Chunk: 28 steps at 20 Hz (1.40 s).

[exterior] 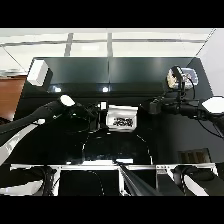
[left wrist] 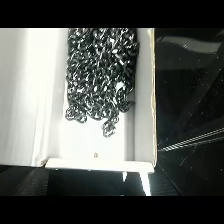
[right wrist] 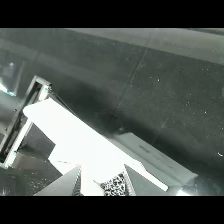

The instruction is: Fold the box and place the chain.

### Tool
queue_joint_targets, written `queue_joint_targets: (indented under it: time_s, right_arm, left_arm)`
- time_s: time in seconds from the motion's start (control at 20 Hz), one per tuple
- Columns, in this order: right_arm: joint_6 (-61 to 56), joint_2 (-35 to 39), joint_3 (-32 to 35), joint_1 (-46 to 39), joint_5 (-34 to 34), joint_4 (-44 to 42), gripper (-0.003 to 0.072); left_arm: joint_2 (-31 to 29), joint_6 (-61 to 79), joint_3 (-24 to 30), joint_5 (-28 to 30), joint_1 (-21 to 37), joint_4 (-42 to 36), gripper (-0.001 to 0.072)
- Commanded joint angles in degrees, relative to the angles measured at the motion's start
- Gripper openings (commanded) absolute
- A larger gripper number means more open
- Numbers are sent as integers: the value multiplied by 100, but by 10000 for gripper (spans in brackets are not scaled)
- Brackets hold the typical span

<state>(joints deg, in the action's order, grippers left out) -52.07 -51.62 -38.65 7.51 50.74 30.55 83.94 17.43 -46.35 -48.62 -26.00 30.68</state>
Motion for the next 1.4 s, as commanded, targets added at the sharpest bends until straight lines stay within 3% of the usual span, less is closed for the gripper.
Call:
queue_joint_targets:
  time_s: [0.0, 0.15, 0.2, 0.25, 0.3, 0.35, 0.45, 0.7, 1.0, 1.15, 1.35]
  right_arm:
    - [2, -2, 0, 0, -2, 2, 310]
    - [2, -2, 0, 0, -92, 2, 310]
    - [-4, -2, 2, 0, -229, 11, 311]
    - [-35, -2, 2, 0, -415, 9, 312]
    - [-262, -4, 2, 0, -710, 9, 476]
    - [-466, -11, 2, 2, -960, 9, 719]
    - [-496, -116, 2, 13, -1307, -2, 719]
    - [-173, -970, 2, 420, -1058, 20, 718]
    - [3027, -984, -13, 831, -42, 461, 718]
    - [3694, -955, -26, 863, 638, 675, 718]
    - [4039, -966, -26, 1196, 205, 1003, 718]
  left_arm:
    - [68, -7, -85, -11, -114, 42, 712]
    - [68, -4, -90, -57, -118, 39, 644]
    - [68, -7, -90, -57, -116, 39, 514]
    - [68, -7, -90, -61, -114, 39, 458]
    - [68, -7, -90, -59, -111, 37, 458]
    - [68, -7, -90, -55, -111, 37, 453]
    - [68, -7, -90, -57, -111, 37, 441]
    - [68, -4, -90, -57, -111, 37, 441]
    - [68, -4, -90, -63, -111, 37, 441]
    - [68, -4, -90, -68, -111, 37, 441]
    - [68, -4, -90, -68, -111, 37, 442]
